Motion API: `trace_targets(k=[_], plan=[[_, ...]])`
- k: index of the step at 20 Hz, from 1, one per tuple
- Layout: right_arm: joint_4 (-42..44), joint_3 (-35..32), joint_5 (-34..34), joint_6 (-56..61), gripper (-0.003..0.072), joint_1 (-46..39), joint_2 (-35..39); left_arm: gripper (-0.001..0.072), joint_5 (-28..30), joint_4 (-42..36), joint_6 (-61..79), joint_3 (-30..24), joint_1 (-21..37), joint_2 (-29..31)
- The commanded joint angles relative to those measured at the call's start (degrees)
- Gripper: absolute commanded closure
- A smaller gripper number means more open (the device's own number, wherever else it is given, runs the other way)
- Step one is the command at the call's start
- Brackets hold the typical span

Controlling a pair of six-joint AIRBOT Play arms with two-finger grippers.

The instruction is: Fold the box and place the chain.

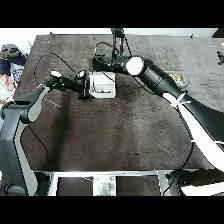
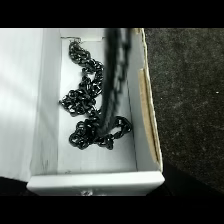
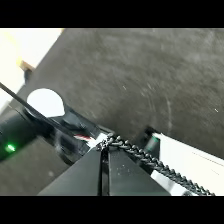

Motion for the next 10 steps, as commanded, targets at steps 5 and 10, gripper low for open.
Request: trace_targets(k=[5, 10], plan=[[-13.62, -3.8, 6.27, 8.33, 0.0673, -0.55, -2.47, 0.0342, 0.0, 0.02, 0.0, 0.02, -0.02, 0.02], [-13.55, -9.05, 6.36, 7.85, 0.0349, -2.95, -2.45, 0.0342, 0.02, 0.02, 0.0, 0.02, -0.02, 0.02]])
